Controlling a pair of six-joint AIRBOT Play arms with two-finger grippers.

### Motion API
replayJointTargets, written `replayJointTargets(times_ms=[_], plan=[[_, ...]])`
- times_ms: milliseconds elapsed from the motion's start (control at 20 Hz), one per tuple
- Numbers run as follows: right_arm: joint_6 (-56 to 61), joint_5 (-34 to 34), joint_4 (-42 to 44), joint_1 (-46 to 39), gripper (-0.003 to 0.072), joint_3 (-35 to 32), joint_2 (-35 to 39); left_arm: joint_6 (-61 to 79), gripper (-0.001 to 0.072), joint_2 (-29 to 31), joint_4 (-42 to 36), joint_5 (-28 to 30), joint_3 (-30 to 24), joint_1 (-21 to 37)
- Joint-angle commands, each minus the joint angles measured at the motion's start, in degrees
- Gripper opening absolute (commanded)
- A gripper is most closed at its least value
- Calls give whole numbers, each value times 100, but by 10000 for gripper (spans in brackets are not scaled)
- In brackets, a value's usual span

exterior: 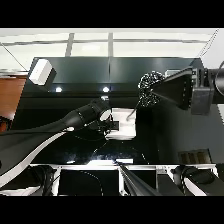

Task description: Fold the box and place the chain.

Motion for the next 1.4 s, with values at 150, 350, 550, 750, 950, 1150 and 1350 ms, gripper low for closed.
replayJointTargets(times_ms=[150, 350, 550, 750, 950, 1150, 1350], plan=[[-31, 0, -214, 4, 6, -693, -243, 2, 26, -2, 0, 0, 2, 2], [-59, -424, -175, 55, 7, -1838, -251, 2, 26, -2, 2, 0, 2, 2], [-63, -1224, -247, 608, 6, -2697, -358, 2, 26, -2, 2, 0, 2, 2], [-55, -1624, -638, 789, 6, -3101, -688, 2, 26, -2, 0, -2, 2, 2], [-44, -1690, -962, 826, 7, -3108, -1187, 2, 26, -2, 2, 2, 2, 2], [-44, -1751, -957, 997, 9, -3106, -1515, 2, 26, -2, 2, 0, 2, 2], [-44, -1810, -953, 1073, 14, -3104, -1515, 2, 26, -2, 2, 0, 2, 2]])
